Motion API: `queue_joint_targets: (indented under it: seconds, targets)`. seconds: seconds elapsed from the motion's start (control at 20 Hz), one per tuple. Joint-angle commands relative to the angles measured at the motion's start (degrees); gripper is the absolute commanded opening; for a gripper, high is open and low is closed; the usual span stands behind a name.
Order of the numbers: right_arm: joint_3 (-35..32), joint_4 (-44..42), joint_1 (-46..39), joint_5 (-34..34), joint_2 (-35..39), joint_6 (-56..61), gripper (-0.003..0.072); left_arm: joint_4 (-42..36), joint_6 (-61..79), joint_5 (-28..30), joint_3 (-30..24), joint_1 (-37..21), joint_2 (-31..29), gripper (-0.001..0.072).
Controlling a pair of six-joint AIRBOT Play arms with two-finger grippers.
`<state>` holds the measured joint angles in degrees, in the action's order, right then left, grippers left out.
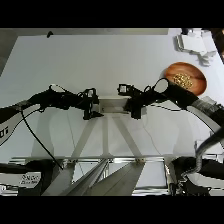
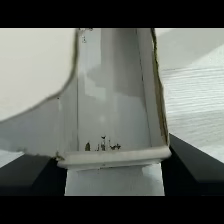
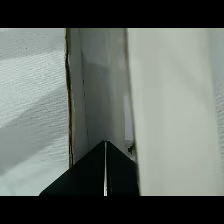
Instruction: Fold the box and place the chain.
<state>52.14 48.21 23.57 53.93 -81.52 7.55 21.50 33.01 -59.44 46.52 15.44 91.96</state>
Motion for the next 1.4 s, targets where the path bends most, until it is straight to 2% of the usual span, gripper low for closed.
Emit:
queue_joint_targets:
  seconds: [0.0, 0.25, 0.4, 0.55, 0.65, 0.8, 0.95, 1.35]
  targets:
    - [-0.04, 3.17, -0.02, 0.98, 2.38, 2.86, 0.0010, 0.11, 0.00, 0.04, 0.04, 0.02, 0.00, 0.0316]
    - [-0.04, 10.60, -5.38, 1.20, 13.64, 18.27, 0.0010, 0.09, 0.00, 0.04, 0.04, 0.02, -0.02, 0.0316]
    - [-0.04, 14.03, -13.57, 2.40, 19.12, 34.47, 0.0010, 0.11, 0.00, 0.04, 0.04, 0.02, 0.00, 0.0316]
    - [-0.92, 13.35, -23.23, 6.56, 19.65, 47.30, 0.0010, 0.09, 0.00, 0.07, 0.04, 0.02, 0.00, 0.0316]
    - [-4.63, 11.32, -26.95, 6.36, 19.65, 48.15, 0.0006, 0.09, 0.00, 0.04, 0.04, 0.02, -0.02, 0.0316]
    - [-13.11, 8.52, -27.87, 4.04, 18.60, 48.13, 0.0005, 0.11, 0.00, 0.04, 0.04, 0.02, 0.00, 0.0316]
    - [-19.06, -0.37, -27.87, -0.55, 15.30, 45.99, 0.0004, 0.11, 0.00, 0.04, 0.04, 0.02, -0.02, 0.0316]
    - [-19.39, -15.17, -17.97, -6.93, 3.28, 40.81, 0.0004, 0.11, 0.00, 0.02, 0.04, 0.02, -0.02, 0.0316]
